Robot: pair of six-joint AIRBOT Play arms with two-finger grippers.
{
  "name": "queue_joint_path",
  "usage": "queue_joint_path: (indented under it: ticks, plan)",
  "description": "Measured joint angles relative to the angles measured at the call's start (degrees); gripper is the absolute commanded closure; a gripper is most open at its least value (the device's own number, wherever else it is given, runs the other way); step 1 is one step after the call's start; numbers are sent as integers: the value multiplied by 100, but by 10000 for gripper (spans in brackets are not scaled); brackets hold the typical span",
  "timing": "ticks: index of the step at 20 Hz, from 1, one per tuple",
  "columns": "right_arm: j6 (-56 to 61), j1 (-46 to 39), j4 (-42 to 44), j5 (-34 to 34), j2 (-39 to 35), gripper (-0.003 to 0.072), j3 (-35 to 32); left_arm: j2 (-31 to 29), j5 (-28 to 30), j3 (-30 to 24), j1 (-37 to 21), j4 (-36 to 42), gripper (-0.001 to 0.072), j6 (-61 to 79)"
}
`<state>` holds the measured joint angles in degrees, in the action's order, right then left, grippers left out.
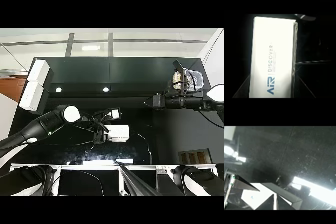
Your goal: Fold the box and place the chain.
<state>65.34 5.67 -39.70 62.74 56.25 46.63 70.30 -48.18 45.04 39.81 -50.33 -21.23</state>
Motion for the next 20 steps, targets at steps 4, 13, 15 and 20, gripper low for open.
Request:
queue_joint_path:
  ticks: [4,13,15,20]
  plan:
    - [2,0,0,-2,0,639,0,11,15,0,15,-9,-8,-17]
    - [2,0,0,-4,0,638,0,17,205,-28,256,-138,-9,-46]
    - [2,0,0,-4,0,638,0,42,284,-48,299,-184,-9,-157]
    - [9,2,2,-76,0,638,0,223,549,-131,474,-293,-8,-409]
